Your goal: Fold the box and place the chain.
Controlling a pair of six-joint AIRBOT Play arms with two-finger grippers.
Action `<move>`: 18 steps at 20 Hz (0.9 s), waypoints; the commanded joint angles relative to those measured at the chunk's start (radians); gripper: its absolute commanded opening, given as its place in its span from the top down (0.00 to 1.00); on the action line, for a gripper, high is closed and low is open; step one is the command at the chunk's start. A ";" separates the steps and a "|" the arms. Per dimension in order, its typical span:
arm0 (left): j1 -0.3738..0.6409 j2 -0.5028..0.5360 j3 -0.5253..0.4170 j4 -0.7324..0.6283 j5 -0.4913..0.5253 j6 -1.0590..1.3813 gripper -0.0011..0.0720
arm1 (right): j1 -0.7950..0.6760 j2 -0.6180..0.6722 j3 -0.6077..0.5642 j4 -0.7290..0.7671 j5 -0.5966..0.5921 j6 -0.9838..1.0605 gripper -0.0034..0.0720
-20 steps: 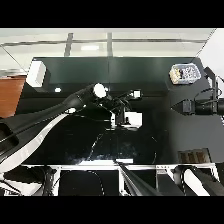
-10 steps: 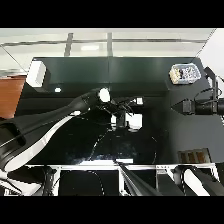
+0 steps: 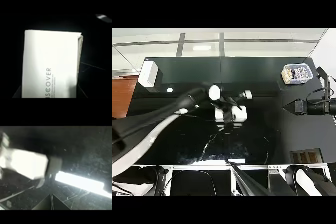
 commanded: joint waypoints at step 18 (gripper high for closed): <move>1.143 0.168 -0.114 0.254 -0.043 -0.551 0.50 | -0.001 0.000 0.000 0.002 -0.090 0.050 0.93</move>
